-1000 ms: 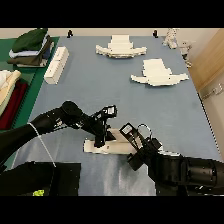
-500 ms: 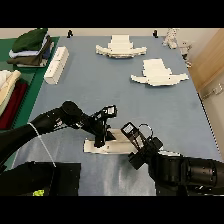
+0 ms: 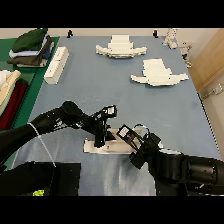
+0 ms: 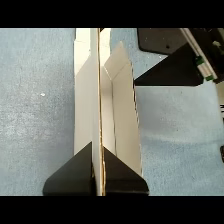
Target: Fold the box.
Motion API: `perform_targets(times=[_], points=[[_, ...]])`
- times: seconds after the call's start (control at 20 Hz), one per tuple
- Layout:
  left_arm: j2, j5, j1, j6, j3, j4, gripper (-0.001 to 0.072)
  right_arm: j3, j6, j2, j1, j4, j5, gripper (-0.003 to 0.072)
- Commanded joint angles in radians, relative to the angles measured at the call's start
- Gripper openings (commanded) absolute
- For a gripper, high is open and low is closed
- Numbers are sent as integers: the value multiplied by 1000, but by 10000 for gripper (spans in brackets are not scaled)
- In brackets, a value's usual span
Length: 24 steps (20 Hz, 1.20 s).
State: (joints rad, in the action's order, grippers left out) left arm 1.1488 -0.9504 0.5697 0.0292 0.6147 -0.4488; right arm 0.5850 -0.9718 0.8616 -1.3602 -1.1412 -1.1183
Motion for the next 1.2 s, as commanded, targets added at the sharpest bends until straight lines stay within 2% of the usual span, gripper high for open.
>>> perform_targets(times=[0.0, 0.2, 0.35, 0.75, 0.85, 1.15], points=[[0, 0, 0, 0, 0, 0, 16, -27, -197, -38, 75, -74, 100, 717], [0, 0, 0, 0, 0, 0, 16, -95, -506, -148, 243, -233, 206, 717], [0, 0, 0, 0, 0, 0, 16, -120, -789, -184, 397, -405, 212, 717], [0, 0, 0, 0, 0, 0, 15, -216, -1668, -180, 758, -1009, 220, 717], [0, 0, 0, 0, 0, 0, 16, -236, -1756, -179, 805, -1069, 220, 717], [0, 0, 0, 0, 0, 0, 16, -235, -1741, -181, 818, -1045, 211, 715]])
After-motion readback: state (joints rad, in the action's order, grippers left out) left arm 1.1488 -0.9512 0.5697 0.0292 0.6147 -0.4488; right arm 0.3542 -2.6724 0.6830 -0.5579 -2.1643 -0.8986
